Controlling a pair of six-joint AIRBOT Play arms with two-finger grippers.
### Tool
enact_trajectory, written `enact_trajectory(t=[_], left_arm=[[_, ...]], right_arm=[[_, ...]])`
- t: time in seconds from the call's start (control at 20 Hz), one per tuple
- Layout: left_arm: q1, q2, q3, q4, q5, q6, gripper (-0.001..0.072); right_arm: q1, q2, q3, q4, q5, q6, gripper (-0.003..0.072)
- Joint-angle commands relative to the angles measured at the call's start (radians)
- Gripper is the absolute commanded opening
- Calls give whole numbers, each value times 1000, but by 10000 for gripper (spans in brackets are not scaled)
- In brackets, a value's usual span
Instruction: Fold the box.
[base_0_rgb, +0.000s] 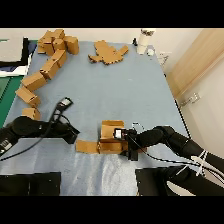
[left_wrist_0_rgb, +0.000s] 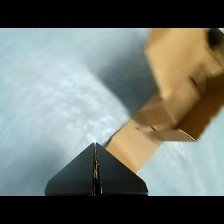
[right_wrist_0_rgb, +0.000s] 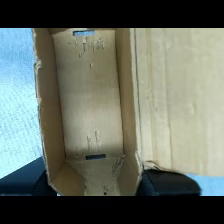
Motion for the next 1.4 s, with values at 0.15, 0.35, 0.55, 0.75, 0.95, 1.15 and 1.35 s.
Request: enact_trajectory(t=[0.15,0.35,0.55,0.75,0.95,1.15,1.35], left_arm=[[140,-27,0,177,-187,-560,11],[-6,-118,0,63,-139,-570,10],[-184,-203,0,3,-35,-630,10],[-304,-234,1,-87,47,-630,10],[-344,-230,29,-122,62,-629,9],[-352,-230,97,-121,62,-629,9],[-351,-230,141,-117,60,-626,12]], right_arm=[[0,0,0,0,0,0,573],[0,0,0,0,0,0,573],[0,0,0,0,0,0,574],[0,0,0,0,0,0,574],[0,0,0,0,0,0,574],[0,0,0,0,0,0,574],[0,0,0,0,0,0,574]])
